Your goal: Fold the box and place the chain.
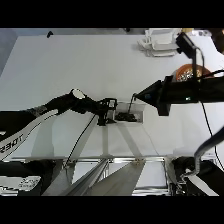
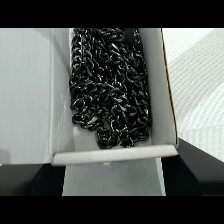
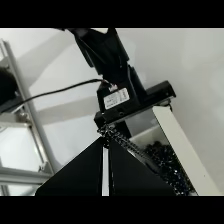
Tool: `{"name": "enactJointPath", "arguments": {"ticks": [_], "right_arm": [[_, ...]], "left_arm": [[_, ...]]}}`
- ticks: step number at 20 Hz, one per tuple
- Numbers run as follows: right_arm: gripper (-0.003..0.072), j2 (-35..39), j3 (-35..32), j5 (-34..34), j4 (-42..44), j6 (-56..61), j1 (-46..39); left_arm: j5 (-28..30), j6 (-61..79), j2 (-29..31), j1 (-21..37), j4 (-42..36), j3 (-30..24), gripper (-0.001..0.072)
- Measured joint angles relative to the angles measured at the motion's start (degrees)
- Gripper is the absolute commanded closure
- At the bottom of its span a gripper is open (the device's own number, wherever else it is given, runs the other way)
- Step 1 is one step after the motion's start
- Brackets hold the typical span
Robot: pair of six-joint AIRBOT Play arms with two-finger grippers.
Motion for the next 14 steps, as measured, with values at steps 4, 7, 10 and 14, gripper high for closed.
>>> {"name": "enactJointPath", "arguments": {"ticks": [4, 7, 10, 14], "right_arm": [[0.0656, -7.1, 0.0, -0.9, -6.3, 1.3, 4.1], [0.0595, -11.1, 0.0, -1.3, -12.3, 4.9, 6.3], [0.0537, -12.9, 0.0, -1.7, -14.6, 6.4, 7.1], [0.0540, -13.7, 0.7, -2.4, -14.7, 6.3, 7.5]], "left_arm": [[0.0, 0.0, 0.0, 0.0, 0.0, 0.0, 0.0501], [0.0, 0.0, 0.0, 0.0, 0.0, 0.0, 0.0501], [0.0, 0.0, 0.0, 0.0, 0.0, 0.0, 0.0501], [0.0, 0.0, 0.0, 0.0, 0.0, 0.0, 0.0501]]}}
